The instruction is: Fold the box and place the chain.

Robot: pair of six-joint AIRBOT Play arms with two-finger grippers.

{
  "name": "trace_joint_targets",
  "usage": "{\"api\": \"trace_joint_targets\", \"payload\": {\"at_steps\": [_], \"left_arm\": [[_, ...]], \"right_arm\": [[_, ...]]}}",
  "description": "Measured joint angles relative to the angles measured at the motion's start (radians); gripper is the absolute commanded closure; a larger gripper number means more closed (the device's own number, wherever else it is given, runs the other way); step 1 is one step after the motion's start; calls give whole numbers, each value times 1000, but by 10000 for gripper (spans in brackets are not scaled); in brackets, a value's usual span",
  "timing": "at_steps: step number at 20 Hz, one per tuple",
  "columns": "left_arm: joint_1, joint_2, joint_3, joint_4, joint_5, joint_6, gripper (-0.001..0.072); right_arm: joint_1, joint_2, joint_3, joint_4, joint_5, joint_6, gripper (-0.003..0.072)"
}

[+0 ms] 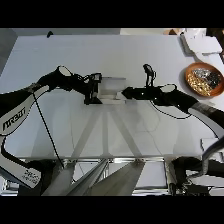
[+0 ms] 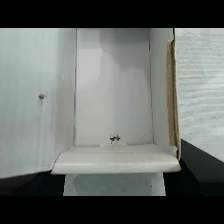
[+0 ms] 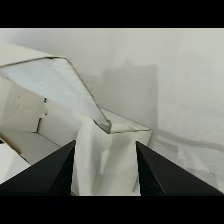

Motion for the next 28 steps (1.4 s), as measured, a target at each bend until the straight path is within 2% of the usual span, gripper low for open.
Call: {"api": "trace_joint_targets", "payload": {"at_steps": [5,12,16,22,28], "left_arm": [[0,0,0,0,0,0,434],[0,0,0,0,0,-1,434],[0,0,0,0,-1,-1,434],[0,0,0,0,0,0,434],[0,0,0,0,1,0,434]], "right_arm": [[35,28,2,-98,-35,103,269],[141,34,60,-477,-105,466,283],[172,34,109,-701,-101,686,282],[195,29,126,-1036,-30,981,282],[203,5,129,-1160,-13,1108,283]]}}
